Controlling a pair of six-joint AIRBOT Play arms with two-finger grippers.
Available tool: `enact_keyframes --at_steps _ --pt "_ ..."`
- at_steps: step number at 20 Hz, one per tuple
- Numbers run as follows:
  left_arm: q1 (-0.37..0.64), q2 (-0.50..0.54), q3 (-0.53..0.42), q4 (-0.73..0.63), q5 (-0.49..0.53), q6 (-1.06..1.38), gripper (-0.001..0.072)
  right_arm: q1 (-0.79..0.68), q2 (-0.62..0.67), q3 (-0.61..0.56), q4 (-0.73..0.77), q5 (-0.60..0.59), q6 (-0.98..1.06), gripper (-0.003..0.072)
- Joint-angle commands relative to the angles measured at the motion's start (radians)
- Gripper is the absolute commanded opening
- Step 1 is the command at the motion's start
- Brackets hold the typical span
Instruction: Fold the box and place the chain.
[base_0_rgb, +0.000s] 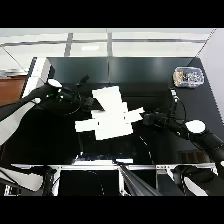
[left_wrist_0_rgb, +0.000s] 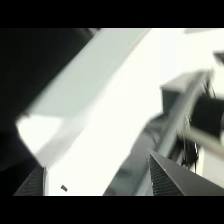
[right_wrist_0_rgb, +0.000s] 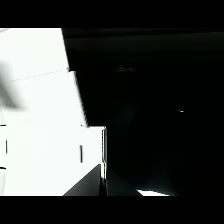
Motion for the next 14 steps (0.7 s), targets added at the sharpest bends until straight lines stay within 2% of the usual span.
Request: enact_keyframes --at_steps 1,2,3,5,7,9,10,11,13,14 --pt "-0.002 -0.091 0.091 0.019 -0.189 0.110 0.0590 0.003 0.000 0.000 0.000 0.007 0.000 0.0017" --pt "-0.002 -0.117 0.123 0.019 -0.230 0.110 0.0557 0.003 0.000 0.000 0.000 0.009 0.000 0.0017" --pt "-0.002 -0.145 0.159 0.019 -0.270 0.110 0.0483 0.003 0.000 0.000 0.000 0.012 0.000 0.0017" --pt "-0.002 -0.188 0.216 0.019 -0.313 0.109 0.0380 0.003 0.000 0.000 -0.003 0.021 0.000 0.0017" --pt "-0.004 -0.217 0.250 0.019 -0.322 0.101 0.0328 0.003 0.000 0.000 -0.003 0.028 0.000 0.0017" --pt "-0.004 -0.225 0.262 0.027 -0.315 0.103 0.0103 0.003 0.000 0.000 -0.003 0.027 0.000 0.0017" --pt "-0.003 -0.226 0.268 0.037 -0.319 0.109 0.0028 0.003 0.000 0.000 -0.004 0.027 0.000 0.0018" --pt "-0.004 -0.226 0.276 0.051 -0.330 0.108 0.0026 0.002 0.000 0.000 -0.005 0.020 0.000 0.0091" --pt "-0.004 -0.225 0.299 0.069 -0.357 0.098 0.0025 -0.035 0.001 0.021 -0.063 0.037 0.000 0.0720" --pt "-0.004 -0.220 0.310 0.079 -0.360 0.078 0.0024 -0.079 0.006 0.056 -0.156 0.106 0.000 0.0717"
